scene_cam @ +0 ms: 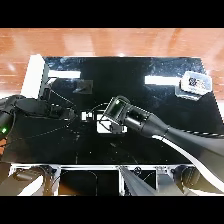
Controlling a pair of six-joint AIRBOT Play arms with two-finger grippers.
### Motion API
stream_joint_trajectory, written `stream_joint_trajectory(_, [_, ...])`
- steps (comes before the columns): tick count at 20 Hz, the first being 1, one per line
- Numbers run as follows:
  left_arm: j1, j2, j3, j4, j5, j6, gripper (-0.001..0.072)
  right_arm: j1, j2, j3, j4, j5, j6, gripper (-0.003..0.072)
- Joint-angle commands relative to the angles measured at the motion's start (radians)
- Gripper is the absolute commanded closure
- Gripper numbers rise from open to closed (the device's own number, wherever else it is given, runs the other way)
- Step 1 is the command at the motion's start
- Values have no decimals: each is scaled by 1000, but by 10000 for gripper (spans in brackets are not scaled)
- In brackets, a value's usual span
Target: Fold the box and place the chain.
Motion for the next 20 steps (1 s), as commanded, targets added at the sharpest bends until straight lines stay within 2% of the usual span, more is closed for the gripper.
stream_joint_trajectory(1, [0, 0, -1, 0, 3, 0, 198, 0, 54, 0, -8, 48, 18, -30])
stream_joint_trajectory(4, [0, 0, -1, 0, -1, 0, 198, 0, 109, 0, -44, 171, 137, -29])
stream_joint_trajectory(8, [0, 0, 0, -8, -4, 0, 198, -46, 146, 0, -21, 119, 250, -30])
stream_joint_trajectory(10, [0, 0, 0, -11, -10, 2, 198, -87, 146, 0, 117, 152, 257, -30])
stream_joint_trajectory(12, [0, 0, 0, -11, -16, 13, 198, -74, 146, 0, 187, 139, 188, -31])
stream_joint_trajectory(14, [0, 0, 0, -12, -30, 12, 198, -47, 145, 0, 177, 98, 183, -31])
stream_joint_trajectory(20, [2, 0, 0, -11, -39, 12, 198, 19, 106, -13, 121, 97, 176, -30])
